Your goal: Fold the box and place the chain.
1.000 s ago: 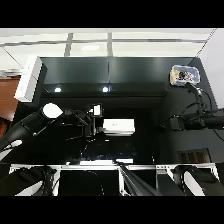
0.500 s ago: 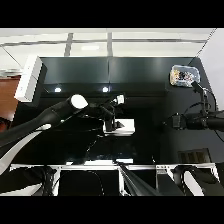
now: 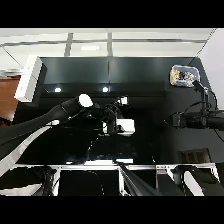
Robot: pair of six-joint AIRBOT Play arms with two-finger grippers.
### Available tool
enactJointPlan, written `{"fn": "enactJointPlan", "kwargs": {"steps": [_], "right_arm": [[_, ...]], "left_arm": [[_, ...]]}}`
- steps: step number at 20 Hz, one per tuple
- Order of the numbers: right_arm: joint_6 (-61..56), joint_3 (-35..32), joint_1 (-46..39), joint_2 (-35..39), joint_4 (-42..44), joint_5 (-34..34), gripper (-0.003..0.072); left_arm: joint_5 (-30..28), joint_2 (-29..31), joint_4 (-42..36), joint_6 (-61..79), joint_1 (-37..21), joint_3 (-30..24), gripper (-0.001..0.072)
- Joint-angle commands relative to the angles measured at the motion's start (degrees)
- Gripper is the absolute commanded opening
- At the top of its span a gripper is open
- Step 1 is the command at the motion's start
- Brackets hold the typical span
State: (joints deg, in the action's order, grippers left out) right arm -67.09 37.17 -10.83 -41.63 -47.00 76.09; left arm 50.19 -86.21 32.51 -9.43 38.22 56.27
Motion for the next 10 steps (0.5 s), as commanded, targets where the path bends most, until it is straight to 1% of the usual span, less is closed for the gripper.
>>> {"fn": "enactJointPlan", "kwargs": {"steps": [1,3,6,10], "right_arm": [[0.0,-0.1,0.0,0.0,-0.1,-0.5,0.0016],[0.1,-0.2,0.0,0.0,-0.2,-0.5,0.0016],[0.1,-0.2,0.0,0.0,-0.2,-0.5,0.0016],[0.0,-0.2,0.0,0.0,-0.2,-0.8,0.0016]], "left_arm": [[2.6,-0.2,0.1,0.2,0.0,0.1,0.0711],[3.5,-0.1,1.2,0.4,0.2,0.3,0.0711],[3.2,-0.1,6.9,2.0,1.2,0.3,0.0711],[-2.7,-1.0,12.1,2.2,3.3,0.2,0.0710]]}}
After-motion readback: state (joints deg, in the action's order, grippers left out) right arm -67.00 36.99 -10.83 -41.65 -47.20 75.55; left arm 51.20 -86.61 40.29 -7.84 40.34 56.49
